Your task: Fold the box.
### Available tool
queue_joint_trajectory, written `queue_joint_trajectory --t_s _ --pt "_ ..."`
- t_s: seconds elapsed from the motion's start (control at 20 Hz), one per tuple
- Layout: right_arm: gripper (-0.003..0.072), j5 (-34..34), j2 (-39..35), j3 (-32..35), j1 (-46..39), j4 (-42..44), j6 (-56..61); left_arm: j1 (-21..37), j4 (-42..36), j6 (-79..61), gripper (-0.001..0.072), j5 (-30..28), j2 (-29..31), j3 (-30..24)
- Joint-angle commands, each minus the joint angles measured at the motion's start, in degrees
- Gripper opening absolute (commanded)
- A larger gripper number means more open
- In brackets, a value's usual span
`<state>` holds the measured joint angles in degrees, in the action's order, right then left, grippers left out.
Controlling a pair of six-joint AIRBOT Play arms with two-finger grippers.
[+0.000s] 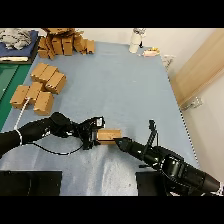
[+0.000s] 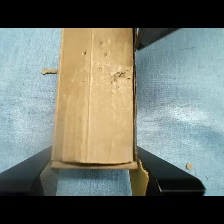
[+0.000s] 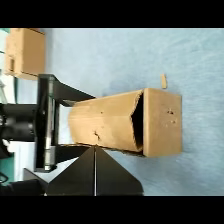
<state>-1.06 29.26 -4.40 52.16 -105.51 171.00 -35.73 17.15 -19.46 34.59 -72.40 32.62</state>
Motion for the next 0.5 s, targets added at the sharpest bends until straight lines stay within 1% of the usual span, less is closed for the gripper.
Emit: queue_joint_trajectory --t_s 0.0,0.45 --pt "-0.0005 8.9 -2.1 4.0 -2.2 1.5 0.6 0.0 0.0 0.0 0.0479 0.0 0.0 0.0" --pt "-0.0005 9.1 3.8 3.9 -2.9 1.4 0.5 0.0 0.0 0.0 0.0479 0.0 0.0 0.0"
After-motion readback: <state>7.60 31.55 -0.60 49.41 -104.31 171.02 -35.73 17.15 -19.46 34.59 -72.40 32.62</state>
